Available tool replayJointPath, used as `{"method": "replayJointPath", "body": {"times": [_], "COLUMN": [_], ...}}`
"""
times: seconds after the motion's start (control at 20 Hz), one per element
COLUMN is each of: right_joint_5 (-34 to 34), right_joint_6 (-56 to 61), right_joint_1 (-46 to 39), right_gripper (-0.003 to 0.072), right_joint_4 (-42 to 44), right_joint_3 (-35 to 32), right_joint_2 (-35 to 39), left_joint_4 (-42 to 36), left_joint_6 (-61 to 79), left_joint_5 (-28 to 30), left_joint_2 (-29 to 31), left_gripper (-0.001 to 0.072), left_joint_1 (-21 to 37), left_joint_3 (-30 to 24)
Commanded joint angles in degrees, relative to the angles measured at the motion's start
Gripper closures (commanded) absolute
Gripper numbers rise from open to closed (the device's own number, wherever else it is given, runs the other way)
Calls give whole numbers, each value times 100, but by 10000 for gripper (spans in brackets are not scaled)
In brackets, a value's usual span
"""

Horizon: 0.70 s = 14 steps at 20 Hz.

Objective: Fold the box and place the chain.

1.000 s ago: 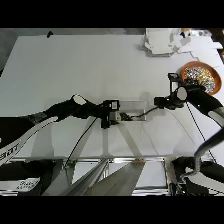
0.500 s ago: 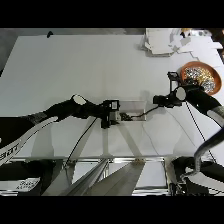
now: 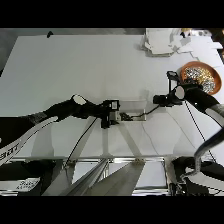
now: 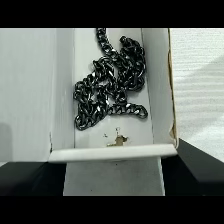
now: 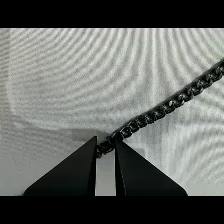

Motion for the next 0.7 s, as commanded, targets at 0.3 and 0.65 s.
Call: {"method": "replayJointPath", "body": {"times": [0.3,0.65], "right_joint_5": [669,1541], "right_joint_6": [-927,-1639], "right_joint_1": [0,0], "right_gripper": [671,671], "right_joint_4": [-11,1095], "right_joint_3": [-7,-9], "right_joint_2": [1241,3272], "left_joint_4": [2,2], "left_joint_6": [0,0], "left_joint_5": [0,0], "left_joint_2": [2,2], "left_gripper": [640,640], "left_joint_1": [0,0], "left_joint_3": [0,0]}}
